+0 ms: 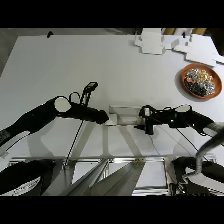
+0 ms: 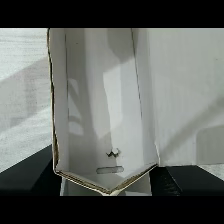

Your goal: Fold the box and place the chain.

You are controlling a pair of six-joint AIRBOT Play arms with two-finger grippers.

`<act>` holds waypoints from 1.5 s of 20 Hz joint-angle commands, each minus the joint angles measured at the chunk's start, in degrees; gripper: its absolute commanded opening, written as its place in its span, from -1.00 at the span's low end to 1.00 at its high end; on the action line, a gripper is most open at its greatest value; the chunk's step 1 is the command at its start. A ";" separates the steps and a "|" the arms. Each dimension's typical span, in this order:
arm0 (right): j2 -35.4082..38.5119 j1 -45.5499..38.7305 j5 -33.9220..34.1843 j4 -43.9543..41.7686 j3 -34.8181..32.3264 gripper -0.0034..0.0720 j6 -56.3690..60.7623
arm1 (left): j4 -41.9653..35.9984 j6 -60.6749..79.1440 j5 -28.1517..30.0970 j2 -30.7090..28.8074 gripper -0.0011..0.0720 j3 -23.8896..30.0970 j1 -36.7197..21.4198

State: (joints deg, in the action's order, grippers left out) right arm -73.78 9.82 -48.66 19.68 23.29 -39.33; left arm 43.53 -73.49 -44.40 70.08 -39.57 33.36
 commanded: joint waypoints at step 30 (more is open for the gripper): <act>0.04 0.00 -0.02 -0.02 -0.02 -0.01 0.02 | 19.65 -27.80 2.67 5.92 0.00 -8.15 10.71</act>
